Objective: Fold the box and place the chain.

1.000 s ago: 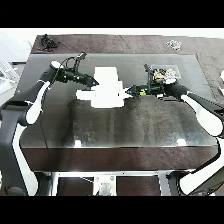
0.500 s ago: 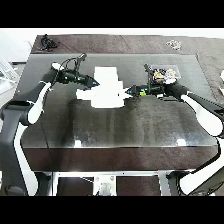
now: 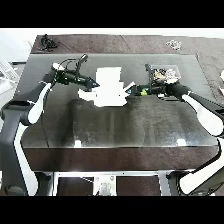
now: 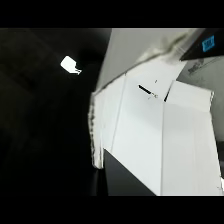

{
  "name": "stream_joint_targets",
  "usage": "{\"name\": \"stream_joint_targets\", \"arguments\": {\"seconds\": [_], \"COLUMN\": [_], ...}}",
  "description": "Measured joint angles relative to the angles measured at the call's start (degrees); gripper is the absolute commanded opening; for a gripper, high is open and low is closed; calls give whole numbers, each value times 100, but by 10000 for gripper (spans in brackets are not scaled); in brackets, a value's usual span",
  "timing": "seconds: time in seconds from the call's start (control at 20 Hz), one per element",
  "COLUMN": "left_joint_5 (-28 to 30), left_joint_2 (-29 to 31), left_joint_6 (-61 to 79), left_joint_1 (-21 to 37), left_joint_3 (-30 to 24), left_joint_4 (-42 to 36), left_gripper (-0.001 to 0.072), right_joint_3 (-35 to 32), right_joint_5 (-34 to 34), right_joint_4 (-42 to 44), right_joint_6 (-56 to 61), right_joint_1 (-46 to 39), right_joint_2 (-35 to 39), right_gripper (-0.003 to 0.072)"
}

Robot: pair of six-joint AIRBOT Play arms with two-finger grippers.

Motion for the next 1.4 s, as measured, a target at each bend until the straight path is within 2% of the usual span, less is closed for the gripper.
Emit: {"name": "stream_joint_targets", "arguments": {"seconds": [0.45,1.05,1.4], "left_joint_5": [-120,-271,-413], "left_joint_2": [0,63,70], "left_joint_6": [1690,3893,4481], "left_joint_1": [9,0,9], "left_joint_3": [-114,-898,-1010], "left_joint_4": [-420,-1005,-1036], "left_gripper": [14,14,14], "right_joint_3": [7,-92,-168], "right_joint_5": [168,315,348], "right_joint_4": [1329,1552,1600], "right_joint_6": [-658,-1043,-1091], "right_joint_1": [-960,-966,-892], "right_joint_2": [44,42,39], "right_gripper": [276,276,276]}}
